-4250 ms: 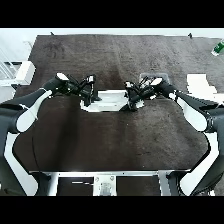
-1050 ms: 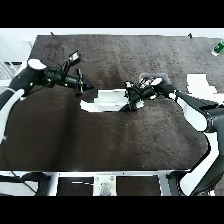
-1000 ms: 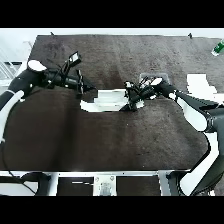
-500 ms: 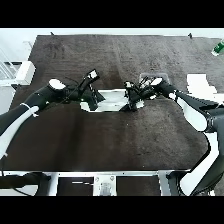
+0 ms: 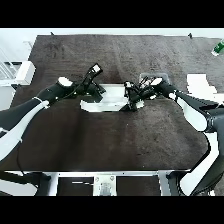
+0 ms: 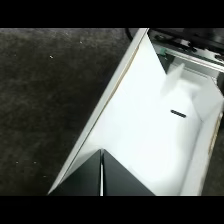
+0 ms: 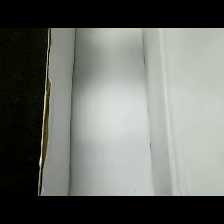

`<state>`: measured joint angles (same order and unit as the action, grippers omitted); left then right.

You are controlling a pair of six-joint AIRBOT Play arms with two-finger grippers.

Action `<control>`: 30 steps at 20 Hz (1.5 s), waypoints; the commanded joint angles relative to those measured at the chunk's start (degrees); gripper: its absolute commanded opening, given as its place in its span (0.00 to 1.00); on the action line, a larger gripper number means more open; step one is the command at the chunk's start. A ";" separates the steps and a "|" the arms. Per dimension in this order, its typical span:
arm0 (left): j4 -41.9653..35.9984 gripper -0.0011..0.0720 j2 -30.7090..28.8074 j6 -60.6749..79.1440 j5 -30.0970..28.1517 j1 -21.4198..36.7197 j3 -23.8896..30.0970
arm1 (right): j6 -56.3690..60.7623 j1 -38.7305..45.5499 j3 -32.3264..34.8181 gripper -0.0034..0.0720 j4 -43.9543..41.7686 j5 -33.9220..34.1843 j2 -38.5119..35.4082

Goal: Fold the box and place the chain.

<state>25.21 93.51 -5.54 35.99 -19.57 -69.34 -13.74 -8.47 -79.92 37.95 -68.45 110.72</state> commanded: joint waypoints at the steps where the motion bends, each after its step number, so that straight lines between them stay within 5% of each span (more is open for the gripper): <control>1: 0.22 0.04 1.16 -0.59 -0.90 1.49 -1.77 | 0.00 0.02 -0.02 0.76 0.00 0.00 0.04; 22: 5.42 0.04 5.53 -1.92 0.00 1.51 -2.23 | 0.00 0.02 -0.02 0.76 0.00 0.00 0.04; 28: 11.65 0.04 1.75 -2.14 9.31 4.68 -4.85 | 0.00 0.02 -0.02 0.76 0.00 0.00 0.04; 29: 14.45 0.07 0.24 -2.10 13.00 5.53 -5.22 | -0.02 0.02 -0.02 0.76 0.00 0.00 0.04; 30: 17.81 0.42 -1.01 -2.23 16.33 6.12 -5.79 | 0.00 0.02 -0.02 0.76 0.00 0.00 0.04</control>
<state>36.14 95.33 -7.66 43.83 -15.20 -73.97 -13.80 -8.45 -79.92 38.00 -68.42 110.72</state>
